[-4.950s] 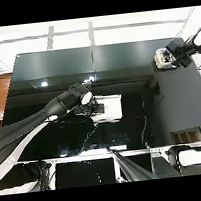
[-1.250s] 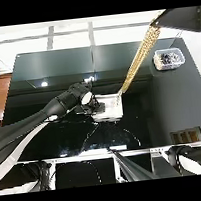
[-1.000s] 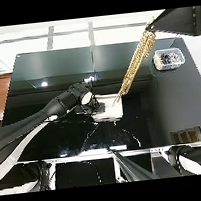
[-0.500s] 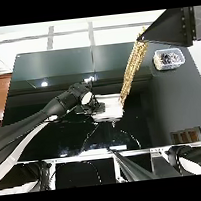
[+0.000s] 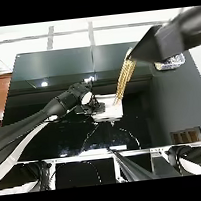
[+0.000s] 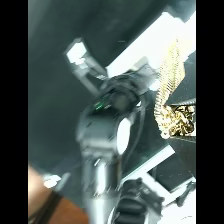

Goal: Fold the box and place the chain.

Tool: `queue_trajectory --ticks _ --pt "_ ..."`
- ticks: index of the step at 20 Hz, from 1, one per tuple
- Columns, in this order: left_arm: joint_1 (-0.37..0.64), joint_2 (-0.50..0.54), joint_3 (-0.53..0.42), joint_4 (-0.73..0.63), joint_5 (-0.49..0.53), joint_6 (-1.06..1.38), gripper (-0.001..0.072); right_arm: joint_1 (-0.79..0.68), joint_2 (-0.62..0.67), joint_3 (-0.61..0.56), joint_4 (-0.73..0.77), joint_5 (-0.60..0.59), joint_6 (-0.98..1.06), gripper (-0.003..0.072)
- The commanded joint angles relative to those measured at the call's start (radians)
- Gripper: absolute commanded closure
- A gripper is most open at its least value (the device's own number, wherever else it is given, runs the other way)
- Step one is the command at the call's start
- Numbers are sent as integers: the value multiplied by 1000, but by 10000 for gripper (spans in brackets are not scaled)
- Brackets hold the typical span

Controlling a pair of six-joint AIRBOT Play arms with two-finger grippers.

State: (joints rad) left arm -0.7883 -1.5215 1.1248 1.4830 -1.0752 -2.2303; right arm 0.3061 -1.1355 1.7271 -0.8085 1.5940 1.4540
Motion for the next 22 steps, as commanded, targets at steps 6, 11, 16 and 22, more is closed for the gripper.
queue_trajectory --ticks 6,11,16,22 --pt "0 0 1 0 0 0 683 22 24 -353 -130 -50 -15 679" --pt "0 0 1 0 1 0 683 73 28 -492 16 -266 -31 679" --pt "0 0 1 0 0 0 683 108 27 -632 -10 -368 -14 678" --pt "0 0 1 0 1 0 683 121 -1 -808 37 -553 5 676"
